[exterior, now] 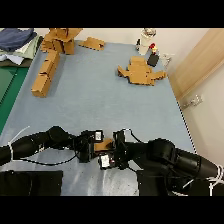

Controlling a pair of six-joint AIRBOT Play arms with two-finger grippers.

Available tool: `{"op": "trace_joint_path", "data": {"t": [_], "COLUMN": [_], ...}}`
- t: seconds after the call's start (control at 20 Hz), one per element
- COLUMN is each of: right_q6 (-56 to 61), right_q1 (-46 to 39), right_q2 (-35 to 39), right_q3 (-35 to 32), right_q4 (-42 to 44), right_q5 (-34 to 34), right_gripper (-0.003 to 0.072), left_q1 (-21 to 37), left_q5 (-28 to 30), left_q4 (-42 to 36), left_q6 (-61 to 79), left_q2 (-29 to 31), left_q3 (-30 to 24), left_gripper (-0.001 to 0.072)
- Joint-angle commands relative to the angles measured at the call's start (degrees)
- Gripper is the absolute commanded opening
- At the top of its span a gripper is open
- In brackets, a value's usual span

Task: Fold the box.

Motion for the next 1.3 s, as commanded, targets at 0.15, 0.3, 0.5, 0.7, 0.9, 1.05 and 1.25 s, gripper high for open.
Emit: {"op": "trace_joint_path", "data": {"t": [0.15,0.3,0.5,0.7,0.9,1.05,1.25], "right_q6": [0.0,0.02,0.07,2.6,6.51,27.67,62.79], "right_q1": [1.6,1.6,1.57,1.57,1.57,1.57,1.57], "right_q2": [-0.85,-0.85,-1.86,0.61,4.52,7.93,10.71], "right_q3": [-0.02,-0.04,-0.04,1.33,2.32,2.29,-1.53], "right_q4": [1.01,1.03,1.01,-0.46,-1.62,3.23,14.08], "right_q5": [-0.98,-1.38,-2.6,-3.87,-6.51,-12.68,-15.56], "right_gripper": [0.0157,0.0159,0.0162,0.0247,0.03,0.0209,0.0003], "left_q1": [0.02,0.02,0.02,0.02,0.02,0.02,0.02], "left_q5": [0.0,0.0,-0.02,-0.02,0.0,-0.02,0.0], "left_q4": [0.04,0.04,0.04,0.04,0.04,0.04,0.04], "left_q6": [0.0,0.02,0.0,0.02,0.0,0.0,0.02], "left_q2": [0.0,0.0,0.0,0.0,0.0,0.0,0.0], "left_q3": [-0.02,-0.02,-0.02,-0.02,-0.02,-0.02,-0.02], "left_gripper": [0.0521,0.0521,0.0521,0.0521,0.0521,0.0521,0.0521]}}
